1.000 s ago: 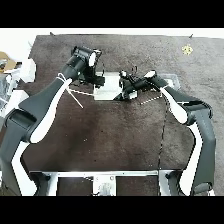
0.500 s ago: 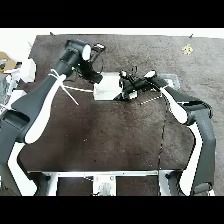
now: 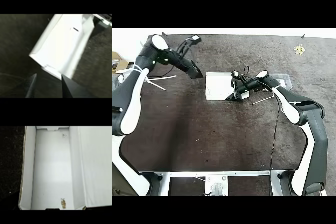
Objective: Fold the box and place the chain.
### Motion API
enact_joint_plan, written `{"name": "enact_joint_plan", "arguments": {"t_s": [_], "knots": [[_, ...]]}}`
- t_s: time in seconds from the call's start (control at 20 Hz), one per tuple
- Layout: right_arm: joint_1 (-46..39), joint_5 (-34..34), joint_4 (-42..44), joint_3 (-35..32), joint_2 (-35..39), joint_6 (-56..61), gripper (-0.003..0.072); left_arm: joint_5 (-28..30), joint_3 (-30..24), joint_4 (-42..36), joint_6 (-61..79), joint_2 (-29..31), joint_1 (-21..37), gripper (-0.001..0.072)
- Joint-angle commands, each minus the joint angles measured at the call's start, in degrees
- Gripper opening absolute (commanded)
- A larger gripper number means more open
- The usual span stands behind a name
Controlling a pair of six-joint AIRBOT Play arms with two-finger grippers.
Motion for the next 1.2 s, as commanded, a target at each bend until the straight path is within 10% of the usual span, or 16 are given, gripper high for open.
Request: {"name": "enact_joint_plan", "arguments": {"t_s": [0.0,0.25,0.45,1.15], "knots": [[0.04,0.02,0.02,0.0,0.02,0.0,0.0393,4.63,-1.73,-5.07,9.27,0.04,3.39,0.0343],[0.04,0.0,0.02,0.0,0.0,0.0,0.0393,2.25,-1.81,-8.74,18.34,-4.46,3.91,0.0617],[0.04,0.0,0.02,0.0,0.0,0.0,0.0393,-3.58,-1.81,-21.46,32.13,-10.8,6.38,0.0667],[0.04,0.0,0.02,0.0,0.0,0.02,0.0393,-7.72,-8.04,-24.68,49.81,-17.49,6.16,0.0717]]}}
